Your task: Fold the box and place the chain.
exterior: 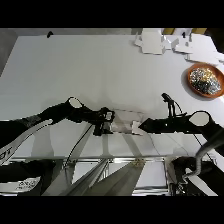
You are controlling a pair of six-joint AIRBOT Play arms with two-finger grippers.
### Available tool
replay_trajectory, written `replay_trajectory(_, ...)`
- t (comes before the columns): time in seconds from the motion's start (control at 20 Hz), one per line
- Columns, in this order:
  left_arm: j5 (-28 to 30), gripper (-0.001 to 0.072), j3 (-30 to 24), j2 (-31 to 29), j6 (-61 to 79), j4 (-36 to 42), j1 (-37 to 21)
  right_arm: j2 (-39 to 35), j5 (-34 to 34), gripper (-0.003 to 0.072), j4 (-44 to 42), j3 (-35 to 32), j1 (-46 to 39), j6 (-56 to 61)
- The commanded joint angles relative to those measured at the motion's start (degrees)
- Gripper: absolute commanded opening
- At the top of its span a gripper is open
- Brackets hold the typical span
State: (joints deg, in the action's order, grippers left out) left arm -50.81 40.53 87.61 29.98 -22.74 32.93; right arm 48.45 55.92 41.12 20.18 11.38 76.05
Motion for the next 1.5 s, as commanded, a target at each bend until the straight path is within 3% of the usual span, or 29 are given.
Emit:
replay_trajectory(0.0,0.0,0.021,0.02,0.04,0.02,0.0,0.02,-0.11,-5.03,0.035,5.73,0.07,5.73,9.14)
replay_trajectory(0.2,0.02,0.021,0.02,0.04,0.0,0.0,0.02,0.63,-12.31,0.0348,14.69,2.91,14.45,22.16)
replay_trajectory(0.35,0.0,0.021,0.02,0.04,0.02,-0.02,0.02,3.3,-9.86,0.0346,25.38,6.8,17.22,35.06)
replay_trajectory(0.55,0.0,0.021,0.02,0.04,0.0,0.0,0.02,7.5,-8.72,0.0323,32.17,9.66,21.92,46.31)
replay_trajectory(0.75,0.0,0.021,0.02,0.04,0.0,0.0,0.02,11.61,-8.11,0.0323,37.16,11.69,27.58,58.18)
replay_trajectory(1.05,0.0,0.021,0.02,0.04,0.0,0.0,0.02,18.93,-0.55,0.0323,43.21,18.05,30.84,69.4)
replay_trajectory(1.45,0.0,0.021,0.02,0.04,0.0,-0.02,0.02,20.15,0.76,0.0323,45.11,19.63,31.19,74.18)
